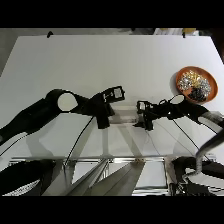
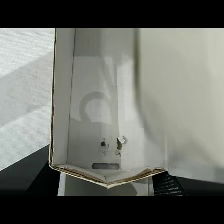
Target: Fold the box and place the chain.
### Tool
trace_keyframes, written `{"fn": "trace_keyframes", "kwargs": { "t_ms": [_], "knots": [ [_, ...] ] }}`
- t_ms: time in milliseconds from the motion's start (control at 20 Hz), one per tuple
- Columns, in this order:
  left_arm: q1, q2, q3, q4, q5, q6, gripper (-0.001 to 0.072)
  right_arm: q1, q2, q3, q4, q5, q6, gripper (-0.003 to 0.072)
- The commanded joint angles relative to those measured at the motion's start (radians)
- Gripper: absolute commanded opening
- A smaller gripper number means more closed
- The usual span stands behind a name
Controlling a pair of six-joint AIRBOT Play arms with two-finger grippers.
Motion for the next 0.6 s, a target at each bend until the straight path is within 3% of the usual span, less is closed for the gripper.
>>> {"fn": "trace_keyframes", "kwargs": {
  "t_ms": [0,150,350,550],
  "knots": [
    [-0.021,-0.068,-0.007,-0.028,0.307,-0.098,0.0001,0.000,0.000,0.001,0.000,0.000,0.000,0.0397],
    [-0.021,-0.138,-0.007,-0.028,0.412,-0.201,0.0002,0.000,0.000,0.001,0.000,0.000,0.000,0.0397],
    [-0.022,-0.224,-0.007,-0.028,0.391,-0.246,0.0002,0.000,0.000,0.001,0.000,0.000,0.000,0.0397],
    [-0.021,-0.227,-0.007,-0.027,0.357,-0.250,0.0002,0.000,0.000,0.001,0.000,0.000,0.000,0.0397]
  ]
}}
